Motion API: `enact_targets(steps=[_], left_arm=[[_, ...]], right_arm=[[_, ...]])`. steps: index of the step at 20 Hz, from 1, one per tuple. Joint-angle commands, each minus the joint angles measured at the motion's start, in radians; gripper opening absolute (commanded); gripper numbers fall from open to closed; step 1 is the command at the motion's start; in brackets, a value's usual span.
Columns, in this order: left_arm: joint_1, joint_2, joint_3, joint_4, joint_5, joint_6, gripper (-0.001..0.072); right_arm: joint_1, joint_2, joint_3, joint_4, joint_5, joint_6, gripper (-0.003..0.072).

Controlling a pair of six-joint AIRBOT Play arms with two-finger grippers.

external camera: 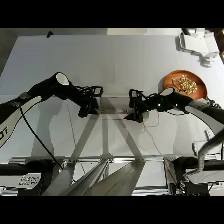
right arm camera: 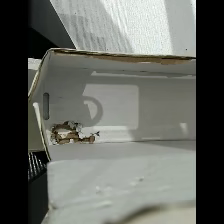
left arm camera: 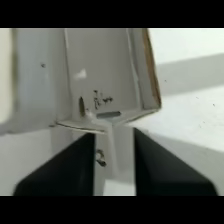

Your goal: Fold the box and place the chain.

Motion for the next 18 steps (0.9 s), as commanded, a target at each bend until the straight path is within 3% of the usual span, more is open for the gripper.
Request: enact_targets(steps=[1,3,6,8,12,14,15,18], left_arm=[[-0.001,-0.001,0.0,-0.056,0.024,0.011,0.0204],[-0.001,-0.002,0.0,-0.07,0.023,0.01,0.0076],[-0.001,-0.002,0.0,-0.07,0.019,0.006,0.0091],[-0.001,-0.002,0.0,-0.072,0.015,0.004,0.0295],[-0.001,-0.002,0.0,-0.073,-0.012,-0.088,0.0302],[-0.001,-0.002,0.0,-0.074,-0.015,-0.124,0.0526],[0.0,-0.002,0.0,-0.074,-0.016,-0.139,0.0561],[0.0,-0.002,0.0,-0.074,-0.015,-0.156,0.0554]], right_arm=[[0.0,0.0,0.001,0.0,0.0,0.0,0.0499],[0.0,0.0,0.001,0.0,0.0,0.0,0.0499],[0.0,0.0,0.001,0.0,0.0,0.0,0.0499],[0.0,0.0,0.001,0.0,0.0,0.0,0.0499],[0.0,0.0,0.001,0.0,0.0,0.0,0.0499],[0.0,0.0,0.001,0.0,0.0,0.0,0.0499],[0.0,0.0,0.001,0.0,0.0,0.0,0.0499],[0.0,0.0,0.001,0.0,0.0,0.0,0.0499]])
